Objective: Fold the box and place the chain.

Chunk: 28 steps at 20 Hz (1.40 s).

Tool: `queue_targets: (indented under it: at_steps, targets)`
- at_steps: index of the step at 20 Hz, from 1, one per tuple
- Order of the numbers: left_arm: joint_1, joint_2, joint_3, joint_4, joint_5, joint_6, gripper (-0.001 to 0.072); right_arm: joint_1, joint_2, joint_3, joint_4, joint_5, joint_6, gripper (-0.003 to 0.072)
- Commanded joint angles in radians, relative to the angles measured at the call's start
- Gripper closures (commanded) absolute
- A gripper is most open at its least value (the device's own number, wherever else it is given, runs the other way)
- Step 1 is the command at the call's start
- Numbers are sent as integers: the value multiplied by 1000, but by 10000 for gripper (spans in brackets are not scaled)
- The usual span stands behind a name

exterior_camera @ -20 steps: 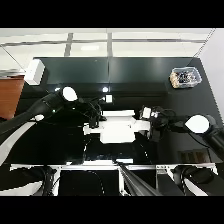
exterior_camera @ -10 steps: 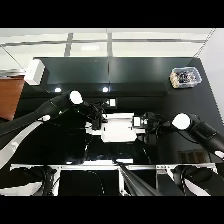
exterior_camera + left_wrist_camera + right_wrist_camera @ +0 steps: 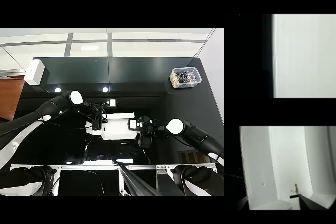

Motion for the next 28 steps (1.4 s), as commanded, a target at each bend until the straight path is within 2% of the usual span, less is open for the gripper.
queue_targets:
  at_steps: [1,3,7,12,22,28]
  targets:
    - [0,0,0,2,0,0,685,14,2,28,-26,-36,-32,-18]
    - [0,0,0,2,0,0,685,13,2,62,-86,-30,-31,-18]
    - [-1,0,0,1,0,0,685,2,2,101,-69,-29,-32,-18]
    - [-1,0,0,1,-1,0,685,-83,2,101,0,-27,-33,-18]
    - [-1,0,1,1,-3,0,685,-93,-3,100,41,-5,-32,-18]
    - [-1,0,1,1,-4,0,685,-128,-95,100,178,78,-246,-16]
